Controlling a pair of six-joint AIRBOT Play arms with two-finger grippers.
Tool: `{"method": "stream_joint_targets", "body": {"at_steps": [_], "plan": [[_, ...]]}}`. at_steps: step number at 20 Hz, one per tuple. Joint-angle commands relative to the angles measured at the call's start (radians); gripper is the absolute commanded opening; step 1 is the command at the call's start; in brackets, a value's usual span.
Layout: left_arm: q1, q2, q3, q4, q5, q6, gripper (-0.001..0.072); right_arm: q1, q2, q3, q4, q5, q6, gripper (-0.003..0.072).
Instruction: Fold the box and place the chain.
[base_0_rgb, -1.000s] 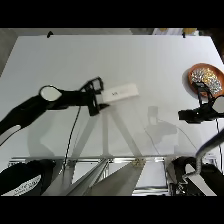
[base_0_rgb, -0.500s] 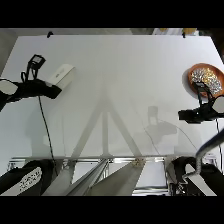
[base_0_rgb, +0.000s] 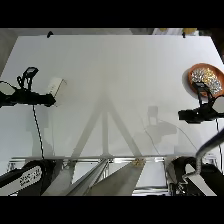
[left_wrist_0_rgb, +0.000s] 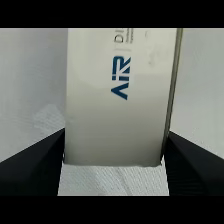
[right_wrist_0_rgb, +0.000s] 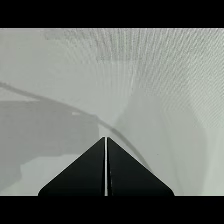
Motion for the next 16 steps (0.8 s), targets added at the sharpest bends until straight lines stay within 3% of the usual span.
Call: {"method": "stream_joint_targets", "body": {"at_steps": [1,10,16], "plan": [[0.004,0.017,0.0,0.009,-0.019,-0.024,0.0639,-0.001,0.001,-0.001,0.0,0.0,0.0,0.0018],[0.004,0.255,0.0,0.008,-0.013,-0.024,0.0639,-0.001,0.001,-0.001,0.0,0.0,0.0,0.0018],[0.004,0.281,0.0,0.007,-0.008,-0.024,0.0639,-0.001,0.001,-0.001,0.0,0.0,0.0,0.0018]]}}
